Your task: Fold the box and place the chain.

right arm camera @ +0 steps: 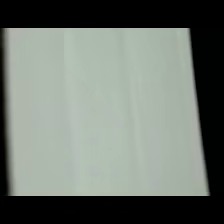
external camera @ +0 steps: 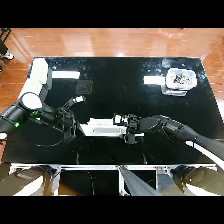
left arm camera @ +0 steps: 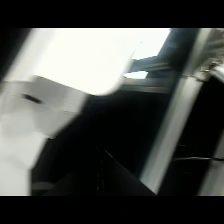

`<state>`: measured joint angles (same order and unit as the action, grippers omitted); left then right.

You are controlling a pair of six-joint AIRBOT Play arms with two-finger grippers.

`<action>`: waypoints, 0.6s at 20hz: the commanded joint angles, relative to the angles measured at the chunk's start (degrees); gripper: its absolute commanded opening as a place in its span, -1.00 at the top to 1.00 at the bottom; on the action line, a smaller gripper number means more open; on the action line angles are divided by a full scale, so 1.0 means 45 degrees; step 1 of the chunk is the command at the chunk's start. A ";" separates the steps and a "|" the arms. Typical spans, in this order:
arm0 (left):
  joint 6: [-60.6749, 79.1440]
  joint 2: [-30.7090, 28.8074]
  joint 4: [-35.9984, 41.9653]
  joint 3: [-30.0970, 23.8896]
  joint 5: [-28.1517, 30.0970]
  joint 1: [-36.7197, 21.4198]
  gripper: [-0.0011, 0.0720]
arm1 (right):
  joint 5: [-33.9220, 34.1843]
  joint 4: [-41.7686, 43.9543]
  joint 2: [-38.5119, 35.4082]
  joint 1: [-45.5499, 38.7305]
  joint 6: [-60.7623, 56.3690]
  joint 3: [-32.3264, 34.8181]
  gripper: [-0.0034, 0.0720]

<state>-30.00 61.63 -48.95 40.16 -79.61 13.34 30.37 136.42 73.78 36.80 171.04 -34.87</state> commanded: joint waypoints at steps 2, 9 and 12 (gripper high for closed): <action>-0.0325 -0.0306 0.2506 -0.0801 0.0491 0.0238 0.92 | 0.0005 0.0000 -0.0005 0.0000 0.0010 0.0000 0.84; 0.1287 -0.0461 0.5887 -0.1234 0.9199 0.2336 0.91 | 0.0015 0.0000 -0.0005 0.0005 0.0010 0.0000 0.84; 0.1282 -0.0024 0.5911 -0.1234 1.1055 0.2856 0.91 | 0.0015 0.0000 -0.0005 0.0005 0.0010 0.0000 0.84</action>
<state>-25.39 60.34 -25.19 34.79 -42.92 23.55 30.37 136.42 73.78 36.80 171.09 -34.87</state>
